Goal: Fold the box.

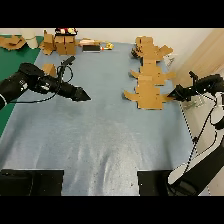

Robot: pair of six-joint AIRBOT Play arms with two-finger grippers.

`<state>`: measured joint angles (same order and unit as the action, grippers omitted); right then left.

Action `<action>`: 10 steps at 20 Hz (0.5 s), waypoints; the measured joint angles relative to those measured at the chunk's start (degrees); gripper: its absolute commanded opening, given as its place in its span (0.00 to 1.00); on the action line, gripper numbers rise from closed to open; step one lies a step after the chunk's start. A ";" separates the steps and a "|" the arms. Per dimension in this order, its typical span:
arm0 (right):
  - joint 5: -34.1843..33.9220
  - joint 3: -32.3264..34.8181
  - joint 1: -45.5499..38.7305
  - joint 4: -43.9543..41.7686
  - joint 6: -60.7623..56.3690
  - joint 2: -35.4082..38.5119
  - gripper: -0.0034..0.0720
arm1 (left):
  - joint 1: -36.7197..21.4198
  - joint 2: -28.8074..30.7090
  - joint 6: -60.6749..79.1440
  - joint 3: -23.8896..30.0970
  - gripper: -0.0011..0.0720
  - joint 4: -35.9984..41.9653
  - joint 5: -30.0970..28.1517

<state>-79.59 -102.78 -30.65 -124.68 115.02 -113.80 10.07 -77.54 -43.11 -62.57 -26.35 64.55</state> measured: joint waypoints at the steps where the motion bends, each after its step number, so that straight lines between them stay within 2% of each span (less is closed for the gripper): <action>1: -0.04 0.09 0.63 -0.52 0.42 -0.02 0.42 | 0.00 0.00 0.00 -0.02 0.03 0.00 0.00; 2: -0.15 0.13 1.31 -0.90 0.66 -0.13 0.41 | 0.00 0.02 0.00 0.00 0.03 0.00 0.00; 3: -0.24 0.17 2.01 -1.11 0.90 -0.26 0.26 | 0.00 0.00 0.00 0.00 0.03 0.00 0.00; 5: -0.37 0.22 3.21 -1.55 1.20 -0.37 0.15 | 0.00 0.00 0.00 0.00 0.03 0.02 0.00; 6: -0.39 0.22 3.61 -1.70 1.33 -0.35 0.05 | 0.00 0.00 0.00 0.00 0.03 0.00 0.00; 10: -1.84 0.26 4.44 -2.03 1.42 1.05 0.05 | 0.00 0.00 0.00 0.00 0.03 0.00 0.00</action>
<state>-81.43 -102.52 -26.22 -126.72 116.44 -112.75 10.07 -77.54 -43.11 -62.57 -26.35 64.55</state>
